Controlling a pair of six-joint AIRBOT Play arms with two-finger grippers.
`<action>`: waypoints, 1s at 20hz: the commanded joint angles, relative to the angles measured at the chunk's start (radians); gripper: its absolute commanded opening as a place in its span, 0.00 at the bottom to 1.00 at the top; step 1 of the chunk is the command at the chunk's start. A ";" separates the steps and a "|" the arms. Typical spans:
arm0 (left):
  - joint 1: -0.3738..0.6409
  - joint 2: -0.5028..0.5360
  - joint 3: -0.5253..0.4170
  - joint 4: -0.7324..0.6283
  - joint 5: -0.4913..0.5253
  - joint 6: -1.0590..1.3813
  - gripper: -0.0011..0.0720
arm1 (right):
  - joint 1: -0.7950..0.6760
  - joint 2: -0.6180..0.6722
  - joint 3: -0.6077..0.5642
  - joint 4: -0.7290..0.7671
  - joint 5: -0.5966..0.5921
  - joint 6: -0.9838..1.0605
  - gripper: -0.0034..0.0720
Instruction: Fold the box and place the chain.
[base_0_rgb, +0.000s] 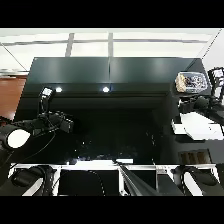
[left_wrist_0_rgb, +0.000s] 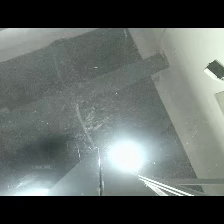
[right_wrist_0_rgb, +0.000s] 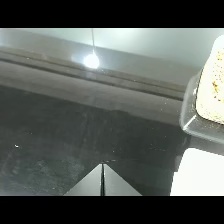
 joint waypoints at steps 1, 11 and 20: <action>-0.001 0.001 0.000 0.000 0.001 0.000 0.05 | 0.000 0.001 0.000 0.000 0.000 0.000 0.06; -0.001 0.001 0.000 0.000 0.001 0.000 0.05 | 0.000 0.001 0.000 0.000 0.000 0.000 0.06; -0.001 -0.022 -0.005 -0.096 0.296 0.000 0.05 | 0.001 -0.007 -0.001 0.328 -0.190 -0.005 0.06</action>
